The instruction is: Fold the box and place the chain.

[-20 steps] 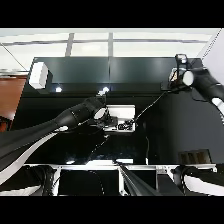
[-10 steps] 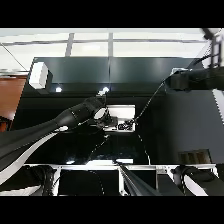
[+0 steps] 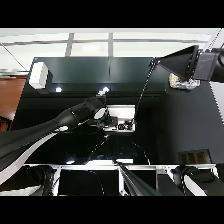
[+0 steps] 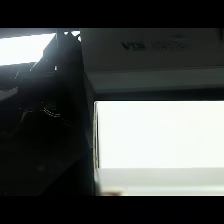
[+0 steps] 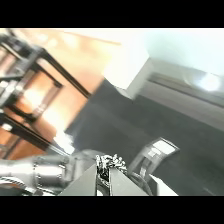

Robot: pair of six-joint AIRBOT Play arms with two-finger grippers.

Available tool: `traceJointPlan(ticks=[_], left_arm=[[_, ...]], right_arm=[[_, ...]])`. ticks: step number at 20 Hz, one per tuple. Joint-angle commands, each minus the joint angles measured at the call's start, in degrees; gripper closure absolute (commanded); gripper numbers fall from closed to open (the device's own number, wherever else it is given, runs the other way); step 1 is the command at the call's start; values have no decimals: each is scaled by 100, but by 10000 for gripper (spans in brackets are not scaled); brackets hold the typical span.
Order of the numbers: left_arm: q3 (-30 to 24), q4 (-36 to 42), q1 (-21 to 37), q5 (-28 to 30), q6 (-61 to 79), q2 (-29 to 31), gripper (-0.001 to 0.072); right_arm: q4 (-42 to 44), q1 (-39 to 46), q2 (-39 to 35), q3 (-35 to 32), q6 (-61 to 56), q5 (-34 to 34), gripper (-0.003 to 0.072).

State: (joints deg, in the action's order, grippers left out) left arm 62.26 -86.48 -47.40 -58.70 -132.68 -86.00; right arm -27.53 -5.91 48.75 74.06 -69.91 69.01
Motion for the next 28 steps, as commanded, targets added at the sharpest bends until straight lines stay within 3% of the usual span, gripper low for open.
traceJointPlan(ticks=[1,6,11,15,17,23,24,25,26,28], left_arm=[[2,-2,2,0,0,-4,681],[2,-2,2,0,0,-4,681],[2,-2,2,2,0,-4,681],[2,-2,2,0,0,-4,681],[2,-2,2,-2,0,-4,681],[2,-2,2,0,0,-4,681],[2,-2,2,-2,0,-4,681],[2,-2,2,-2,0,-4,681],[2,-2,2,-4,0,-4,681],[2,0,2,-2,0,-4,681]], right_arm=[[367,-4,-2,20,101,33,676],[-201,-212,2,-216,81,299,676],[-542,-927,4,-1762,-146,-385,676],[-876,-1322,15,-3206,-496,-1659,675],[-874,-1423,85,-3700,-533,-1980,670],[-905,-1445,208,-3958,-529,-2173,667],[-903,-1445,208,-3956,-531,-2208,595],[-903,-1443,208,-3954,-531,-2216,408],[-898,-1403,208,-3936,-654,-2227,369],[-925,-1237,192,-3895,-824,-2221,368]])
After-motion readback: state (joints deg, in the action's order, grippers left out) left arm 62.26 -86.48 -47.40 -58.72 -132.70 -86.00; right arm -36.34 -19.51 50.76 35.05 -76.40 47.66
